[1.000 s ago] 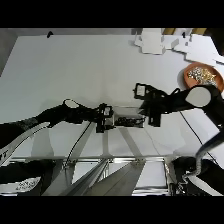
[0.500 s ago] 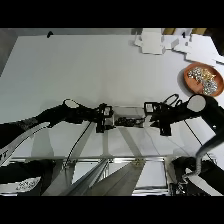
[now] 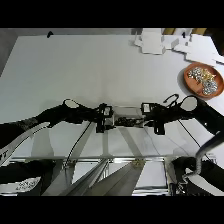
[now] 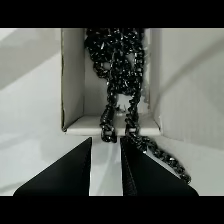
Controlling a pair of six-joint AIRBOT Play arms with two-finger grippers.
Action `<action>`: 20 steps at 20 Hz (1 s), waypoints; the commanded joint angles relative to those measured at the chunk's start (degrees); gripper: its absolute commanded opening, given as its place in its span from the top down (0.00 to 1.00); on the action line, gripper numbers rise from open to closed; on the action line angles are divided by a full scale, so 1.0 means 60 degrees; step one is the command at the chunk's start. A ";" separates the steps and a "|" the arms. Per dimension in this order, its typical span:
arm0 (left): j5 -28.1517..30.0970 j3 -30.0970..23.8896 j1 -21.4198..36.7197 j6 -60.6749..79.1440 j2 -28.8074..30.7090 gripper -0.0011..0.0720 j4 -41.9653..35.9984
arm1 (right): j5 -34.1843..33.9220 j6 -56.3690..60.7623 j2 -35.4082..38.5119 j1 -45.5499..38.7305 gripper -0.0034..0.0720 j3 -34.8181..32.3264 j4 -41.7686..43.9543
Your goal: Fold the box and place the chain.
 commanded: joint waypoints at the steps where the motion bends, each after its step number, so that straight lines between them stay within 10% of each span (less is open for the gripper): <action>1: 0.0000 -0.0004 0.0000 0.0004 0.0004 0.80 0.0004 | -0.0215 -0.0076 -0.0084 -0.0007 0.69 -0.0011 0.0197; 7: 0.0000 -0.0004 0.0000 0.0004 0.0004 0.80 0.0004 | 0.0160 -0.0040 -0.0069 -0.0007 0.93 -0.0011 0.0171; 20: 0.0000 -0.0004 0.0000 0.0004 0.0004 0.80 0.0004 | 0.1275 0.1279 0.1475 0.0025 0.93 0.0346 -0.1315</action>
